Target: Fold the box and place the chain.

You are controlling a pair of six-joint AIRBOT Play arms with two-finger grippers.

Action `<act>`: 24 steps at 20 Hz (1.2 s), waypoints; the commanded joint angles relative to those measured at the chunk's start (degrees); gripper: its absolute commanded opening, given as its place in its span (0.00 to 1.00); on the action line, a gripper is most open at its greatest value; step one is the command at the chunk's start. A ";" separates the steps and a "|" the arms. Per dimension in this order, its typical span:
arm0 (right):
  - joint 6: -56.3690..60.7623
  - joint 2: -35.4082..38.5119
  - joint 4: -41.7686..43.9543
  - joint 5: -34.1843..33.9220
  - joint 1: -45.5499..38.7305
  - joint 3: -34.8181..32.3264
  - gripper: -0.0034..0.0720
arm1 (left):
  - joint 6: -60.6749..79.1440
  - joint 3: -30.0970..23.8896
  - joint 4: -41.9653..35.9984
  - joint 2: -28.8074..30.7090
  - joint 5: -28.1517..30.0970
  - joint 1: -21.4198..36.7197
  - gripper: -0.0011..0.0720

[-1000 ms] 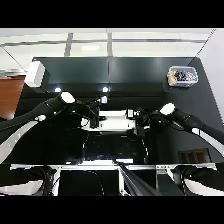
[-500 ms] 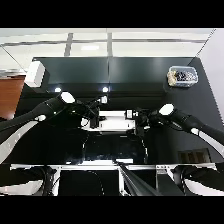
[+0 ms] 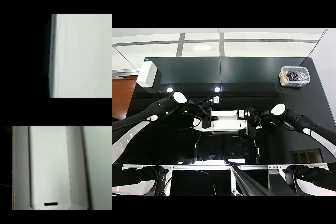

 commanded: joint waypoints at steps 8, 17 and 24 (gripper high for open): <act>1.44 -0.15 -1.07 -0.87 0.59 0.13 0.98 | 0.02 -0.02 0.04 -0.04 0.04 0.04 0.05; 1.42 -0.15 -1.05 -0.87 0.59 0.13 0.98 | 0.02 -0.02 0.04 -0.04 0.02 0.04 0.05; 1.44 -0.15 -1.01 -1.03 0.59 0.11 0.98 | 0.00 -0.02 0.04 -0.04 0.00 0.04 0.05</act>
